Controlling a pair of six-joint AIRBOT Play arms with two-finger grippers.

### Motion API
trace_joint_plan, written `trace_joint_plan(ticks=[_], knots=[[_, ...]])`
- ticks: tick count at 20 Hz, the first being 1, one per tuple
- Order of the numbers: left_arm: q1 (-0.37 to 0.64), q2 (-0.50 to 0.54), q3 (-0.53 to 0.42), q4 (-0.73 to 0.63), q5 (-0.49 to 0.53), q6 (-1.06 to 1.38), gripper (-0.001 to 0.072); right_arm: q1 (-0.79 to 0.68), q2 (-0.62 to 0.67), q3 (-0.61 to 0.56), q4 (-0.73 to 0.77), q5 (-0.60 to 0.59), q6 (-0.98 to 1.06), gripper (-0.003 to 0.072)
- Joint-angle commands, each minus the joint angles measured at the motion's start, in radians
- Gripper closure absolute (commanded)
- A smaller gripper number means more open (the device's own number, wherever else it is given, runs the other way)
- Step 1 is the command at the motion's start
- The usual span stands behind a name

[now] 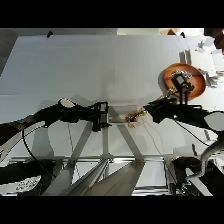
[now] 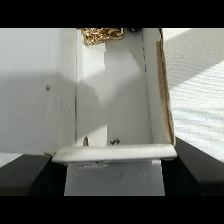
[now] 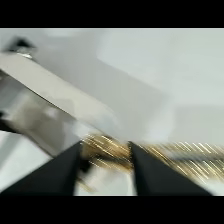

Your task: Fold the box and place the chain.

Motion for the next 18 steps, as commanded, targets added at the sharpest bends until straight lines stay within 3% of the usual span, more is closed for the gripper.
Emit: trace_joint_plan(ticks=[1, 4, 5, 9, 12, 18], knots=[[0.0, 0.0, 0.0, 0.0, 0.0, 0.0, 0.0497, -0.121, 0.03, 0.0, -0.278, 0.035, 0.353, 0.0119], [0.0, 0.0, 0.0, 0.0, 0.0, 0.0, 0.0497, -0.193, -0.026, 0.0, -0.309, 0.018, 0.494, 0.0096], [0.0, 0.0, 0.0, 0.0, 0.0, 0.0, 0.0497, -0.201, -0.058, 0.0, -0.311, -0.005, 0.538, 0.0039], [0.0, 0.0, 0.0, 0.0, 0.0, 0.0, 0.0497, -0.2, -0.203, 0.0, -0.352, -0.211, 0.783, 0.004], [0.0, 0.0, 0.0, 0.0, 0.0, 0.0, 0.0497, -0.199, -0.311, 0.014, -0.459, -0.265, 0.942, 0.0043], [0.0, 0.0, 0.0, 0.0, 0.0, 0.0, 0.0497, -0.138, -0.536, 0.18, -0.627, -0.33, 1.049, 0.0044]])
